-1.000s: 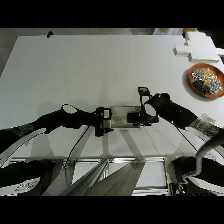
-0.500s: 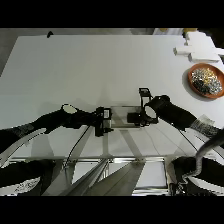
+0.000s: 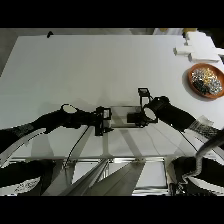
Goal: Fold the box and place the chain.
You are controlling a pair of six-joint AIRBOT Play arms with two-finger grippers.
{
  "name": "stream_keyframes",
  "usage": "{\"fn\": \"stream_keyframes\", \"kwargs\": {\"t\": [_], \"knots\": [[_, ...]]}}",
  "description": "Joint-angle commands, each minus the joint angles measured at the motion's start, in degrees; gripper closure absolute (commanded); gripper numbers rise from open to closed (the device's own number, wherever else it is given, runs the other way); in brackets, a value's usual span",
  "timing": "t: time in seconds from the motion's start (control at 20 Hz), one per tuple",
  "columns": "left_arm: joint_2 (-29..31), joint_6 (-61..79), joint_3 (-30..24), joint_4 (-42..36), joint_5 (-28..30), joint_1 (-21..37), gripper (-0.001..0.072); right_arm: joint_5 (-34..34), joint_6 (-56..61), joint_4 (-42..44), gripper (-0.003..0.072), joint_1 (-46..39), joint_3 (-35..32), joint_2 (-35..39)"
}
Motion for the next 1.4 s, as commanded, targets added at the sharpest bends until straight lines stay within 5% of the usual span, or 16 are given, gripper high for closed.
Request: {"fn": "stream_keyframes", "kwargs": {"t": [0.0, 0.1, 0.5, 0.6, 0.85, 1.05, 1.35], "knots": [[0.0, -0.1, 0.0, 0.0, 0.0, 0.0, 0.0636, 0.6, -0.7, -0.5, 0.0615, 0.2, -0.1, 0.0], [0.0, -0.1, 0.0, 0.0, 0.0, 0.0, 0.0636, 0.6, -2.8, -0.8, 0.0392, 0.2, -0.1, 0.9], [0.0, -0.1, 0.0, 0.0, 0.0, 0.0, 0.0636, 10.6, -26.3, -4.0, 0.0428, -3.8, 3.9, 20.0], [0.0, -0.1, 0.0, 0.0, 0.0, 0.0, 0.0636, 14.7, -30.4, -5.9, 0.0575, -10.7, 9.5, 22.4], [0.0, -0.1, 0.0, 0.0, 0.0, 0.0, 0.0636, 7.7, -42.5, -7.5, 0.0598, -37.8, 16.2, 22.2], [0.0, -0.1, 0.0, 0.0, 0.0, 0.0, 0.0636, 1.1, -44.2, -3.7, 0.0613, -54.9, 16.2, 16.4], [0.0, -0.1, 0.0, 0.0, 0.0, 0.0, 0.0636, 0.7, -48.7, -3.2, 0.0612, -62.9, 23.7, -2.3]]}}
